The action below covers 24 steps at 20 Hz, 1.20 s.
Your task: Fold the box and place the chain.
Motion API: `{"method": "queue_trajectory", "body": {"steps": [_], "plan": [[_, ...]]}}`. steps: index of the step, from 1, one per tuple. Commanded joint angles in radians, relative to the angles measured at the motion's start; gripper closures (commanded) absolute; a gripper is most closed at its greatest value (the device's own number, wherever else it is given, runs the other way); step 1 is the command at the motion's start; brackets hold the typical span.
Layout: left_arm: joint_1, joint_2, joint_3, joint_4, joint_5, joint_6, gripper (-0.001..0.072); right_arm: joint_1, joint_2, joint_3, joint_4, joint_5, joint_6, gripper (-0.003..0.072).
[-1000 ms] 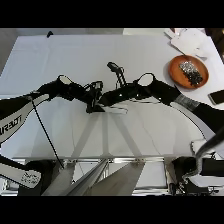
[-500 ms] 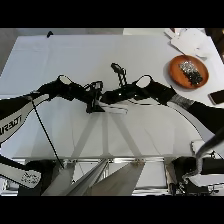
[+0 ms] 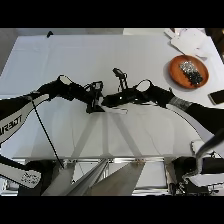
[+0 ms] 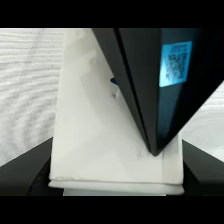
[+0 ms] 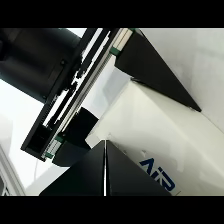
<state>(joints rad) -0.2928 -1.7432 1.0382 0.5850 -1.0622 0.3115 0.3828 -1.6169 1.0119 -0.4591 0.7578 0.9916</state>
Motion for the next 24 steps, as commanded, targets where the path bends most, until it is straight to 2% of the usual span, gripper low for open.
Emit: {"method": "queue_trajectory", "body": {"steps": [1, 5, 9, 13, 17, 20, 24], "plan": [[0.0, -0.001, 0.0, -0.001, 0.0, -0.002, 0.033, 0.0, -0.001, -0.01, -0.003, -0.008, 0.003, 0.0677], [0.0, -0.001, 0.0, -0.001, 0.0, -0.002, 0.033, 0.0, 0.04, -0.01, -0.003, -0.045, -0.006, 0.0677], [0.0, -0.001, 0.0, -0.001, 0.0, -0.002, 0.033, -0.001, 0.154, -0.01, -0.013, -0.1, -0.029, 0.0676], [0.0, -0.001, 0.0, -0.001, 0.0, -0.002, 0.033, -0.019, 0.22, -0.015, -0.132, -0.068, -0.011, 0.0676], [0.0, -0.001, 0.0, -0.001, 0.0, -0.002, 0.033, -0.046, 0.22, -0.129, -0.136, -0.075, 0.006, 0.0678], [0.0, -0.001, 0.0, -0.001, 0.0, -0.002, 0.033, -0.047, 0.22, -0.219, -0.135, -0.136, 0.006, 0.0678], [0.0, -0.001, 0.0, -0.001, 0.0, -0.002, 0.033, -0.047, 0.22, -0.242, -0.13, -0.145, 0.002, 0.0678]]}}
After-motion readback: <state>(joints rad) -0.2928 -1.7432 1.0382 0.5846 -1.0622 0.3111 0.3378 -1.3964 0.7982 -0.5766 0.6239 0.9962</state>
